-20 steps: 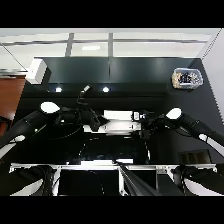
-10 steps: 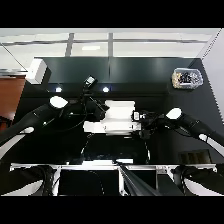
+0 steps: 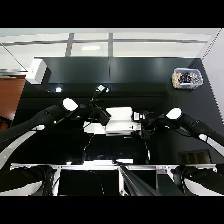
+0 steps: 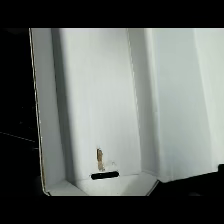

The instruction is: Fold the box and place the chain.

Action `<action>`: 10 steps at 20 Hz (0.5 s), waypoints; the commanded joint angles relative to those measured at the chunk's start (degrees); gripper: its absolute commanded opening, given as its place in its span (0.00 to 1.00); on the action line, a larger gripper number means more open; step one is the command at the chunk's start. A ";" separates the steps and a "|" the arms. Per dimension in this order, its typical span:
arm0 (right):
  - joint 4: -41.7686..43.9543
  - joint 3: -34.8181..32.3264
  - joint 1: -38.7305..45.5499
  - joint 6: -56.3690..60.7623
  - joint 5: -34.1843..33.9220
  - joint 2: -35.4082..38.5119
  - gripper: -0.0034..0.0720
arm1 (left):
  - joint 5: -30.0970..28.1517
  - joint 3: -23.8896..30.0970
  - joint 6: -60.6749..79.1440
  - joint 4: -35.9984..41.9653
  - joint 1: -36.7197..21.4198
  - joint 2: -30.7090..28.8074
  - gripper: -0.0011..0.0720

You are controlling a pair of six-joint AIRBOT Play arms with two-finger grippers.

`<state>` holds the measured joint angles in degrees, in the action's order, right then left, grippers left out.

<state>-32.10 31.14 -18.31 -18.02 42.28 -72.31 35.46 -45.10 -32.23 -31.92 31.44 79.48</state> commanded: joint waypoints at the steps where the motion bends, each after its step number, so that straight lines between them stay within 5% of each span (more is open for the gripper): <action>1: 0.13 -0.02 -0.02 0.07 -0.09 -0.04 0.65 | 1.53 -2.73 -4.07 -7.23 0.42 -0.37 0.04; 5: 0.11 -0.02 -0.02 0.07 -0.09 -0.04 0.65 | -0.68 -1.51 -13.25 -19.10 0.11 -9.29 0.04; 10: 0.13 -0.02 -0.02 0.07 -0.09 -0.04 0.65 | 4.04 11.72 -14.08 -20.39 -6.47 -19.89 0.05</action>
<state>-31.99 31.14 -18.31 -18.00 42.17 -72.31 36.73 -39.22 -44.86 -49.08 27.86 64.34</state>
